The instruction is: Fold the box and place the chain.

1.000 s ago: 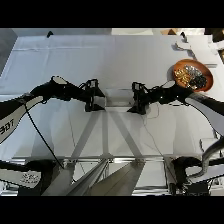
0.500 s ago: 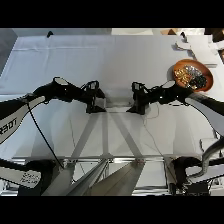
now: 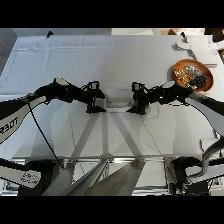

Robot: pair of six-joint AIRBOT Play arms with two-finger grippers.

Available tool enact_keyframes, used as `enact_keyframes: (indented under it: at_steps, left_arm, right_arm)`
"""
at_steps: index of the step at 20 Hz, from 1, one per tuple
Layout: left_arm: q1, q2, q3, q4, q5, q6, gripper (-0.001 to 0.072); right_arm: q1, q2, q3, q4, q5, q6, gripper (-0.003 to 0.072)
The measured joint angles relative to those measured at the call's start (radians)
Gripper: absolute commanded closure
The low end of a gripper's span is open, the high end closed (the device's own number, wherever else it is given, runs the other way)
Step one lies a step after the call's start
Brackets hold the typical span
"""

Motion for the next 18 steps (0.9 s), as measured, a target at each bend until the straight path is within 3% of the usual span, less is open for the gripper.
enact_keyframes:
  at_steps: [15, 18]
  left_arm:
    - [-0.076, 0.004, 0.0, 0.052, 0.131, -0.083, 0.0022]
    - [-0.079, 0.004, 0.0, 0.054, 0.132, -0.083, 0.0388]
  right_arm:
    - [0.0, 0.0, 0.0, 0.0, 0.0, 0.0, 0.0156]
    - [0.0, 0.0, 0.0, 0.0, -0.002, -0.001, 0.0156]
